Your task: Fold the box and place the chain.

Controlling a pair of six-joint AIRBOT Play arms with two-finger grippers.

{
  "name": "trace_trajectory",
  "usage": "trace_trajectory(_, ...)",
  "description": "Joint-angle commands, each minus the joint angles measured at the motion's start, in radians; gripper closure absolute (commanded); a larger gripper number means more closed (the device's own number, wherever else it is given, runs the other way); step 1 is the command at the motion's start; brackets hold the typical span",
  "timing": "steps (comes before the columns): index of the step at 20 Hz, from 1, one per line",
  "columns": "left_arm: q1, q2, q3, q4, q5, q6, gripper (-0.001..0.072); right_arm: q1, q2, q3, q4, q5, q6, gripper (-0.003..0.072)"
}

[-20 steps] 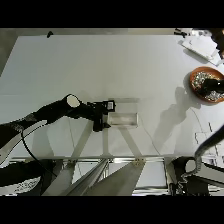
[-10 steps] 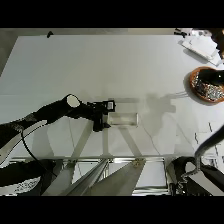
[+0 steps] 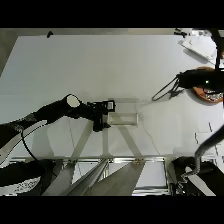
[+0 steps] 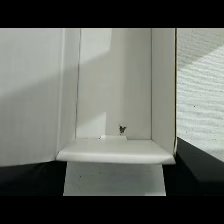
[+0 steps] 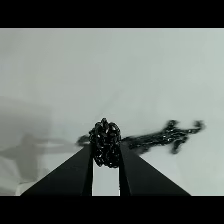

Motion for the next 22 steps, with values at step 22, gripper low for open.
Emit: trace_trajectory(22,0.001,0.000,0.000,0.000,0.000,0.000,0.0257,0.613,0.060,0.026,-0.442,0.019,0.304,0.0679)
